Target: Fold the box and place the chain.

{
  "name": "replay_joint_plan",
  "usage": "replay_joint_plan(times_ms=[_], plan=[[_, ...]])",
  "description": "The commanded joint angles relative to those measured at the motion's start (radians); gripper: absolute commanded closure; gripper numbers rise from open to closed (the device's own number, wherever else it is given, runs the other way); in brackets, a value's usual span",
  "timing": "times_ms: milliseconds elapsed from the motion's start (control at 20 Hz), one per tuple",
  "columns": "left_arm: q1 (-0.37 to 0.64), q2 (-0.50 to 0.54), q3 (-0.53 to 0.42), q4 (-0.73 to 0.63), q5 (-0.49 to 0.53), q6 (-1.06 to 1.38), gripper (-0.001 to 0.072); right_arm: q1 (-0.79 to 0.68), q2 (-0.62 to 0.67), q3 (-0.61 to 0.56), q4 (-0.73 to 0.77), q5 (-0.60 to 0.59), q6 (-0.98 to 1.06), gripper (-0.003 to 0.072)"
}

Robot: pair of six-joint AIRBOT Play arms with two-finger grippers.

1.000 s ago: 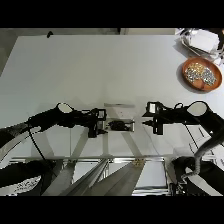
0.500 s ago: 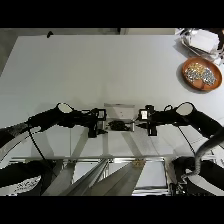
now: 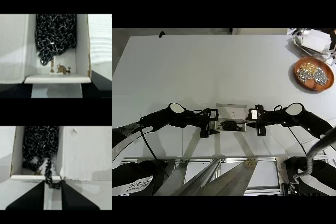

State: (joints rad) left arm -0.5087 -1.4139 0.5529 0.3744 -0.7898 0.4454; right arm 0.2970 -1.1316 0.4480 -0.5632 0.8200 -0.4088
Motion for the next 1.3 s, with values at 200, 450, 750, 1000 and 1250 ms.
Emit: replay_joint_plan(times_ms=[200,450,750,1000,1250], plan=[[0.0,0.0,0.0,0.0,0.0,0.0,0.0499,0.012,-0.001,0.0,-0.149,-0.005,0.061,0.0671],[0.0,0.0,0.0,0.0,0.0,0.0,0.0499,0.012,0.013,0.0,-0.201,-0.043,0.176,0.0671],[0.0,0.0,0.0,0.0,0.0,0.0,0.0499,0.013,0.155,0.001,-0.28,-0.044,0.362,0.0671],[0.0,0.0,0.0,0.0,0.0,0.0,0.0499,0.046,0.345,0.047,-0.16,0.063,0.496,0.0672],[0.0,0.0,0.0,0.0,0.0,0.0,0.0499,0.185,0.294,0.081,0.031,-0.062,0.509,0.0671]])
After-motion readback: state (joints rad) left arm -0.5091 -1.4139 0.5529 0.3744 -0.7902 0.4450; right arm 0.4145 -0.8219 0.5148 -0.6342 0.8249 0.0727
